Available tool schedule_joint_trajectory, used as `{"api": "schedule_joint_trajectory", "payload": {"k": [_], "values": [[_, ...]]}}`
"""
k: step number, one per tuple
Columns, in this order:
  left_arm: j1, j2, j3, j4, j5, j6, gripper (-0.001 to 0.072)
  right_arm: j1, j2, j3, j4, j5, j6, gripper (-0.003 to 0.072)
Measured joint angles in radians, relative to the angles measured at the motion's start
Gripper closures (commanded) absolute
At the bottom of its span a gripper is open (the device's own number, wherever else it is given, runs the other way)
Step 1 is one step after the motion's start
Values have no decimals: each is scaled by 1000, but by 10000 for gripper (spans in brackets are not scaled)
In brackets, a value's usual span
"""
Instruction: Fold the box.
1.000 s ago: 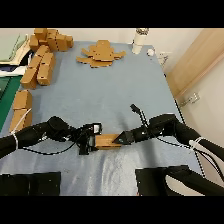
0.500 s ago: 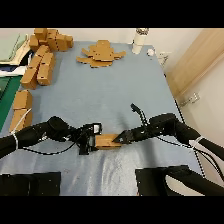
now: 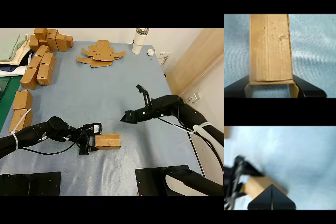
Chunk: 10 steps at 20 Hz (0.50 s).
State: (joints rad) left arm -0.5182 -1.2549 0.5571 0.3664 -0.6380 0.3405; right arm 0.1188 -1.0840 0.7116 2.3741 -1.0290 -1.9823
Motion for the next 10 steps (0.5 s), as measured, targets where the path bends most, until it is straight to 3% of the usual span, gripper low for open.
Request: {"api": "schedule_joint_trajectory", "payload": {"k": [5, 10], "values": [[0, 0, 0, 0, 0, 0, 195, 9, -138, 171, -399, 76, 404, 684], [0, 0, 0, -2, 0, 0, 196, 45, -226, 220, -521, 104, 562, 683]]}}
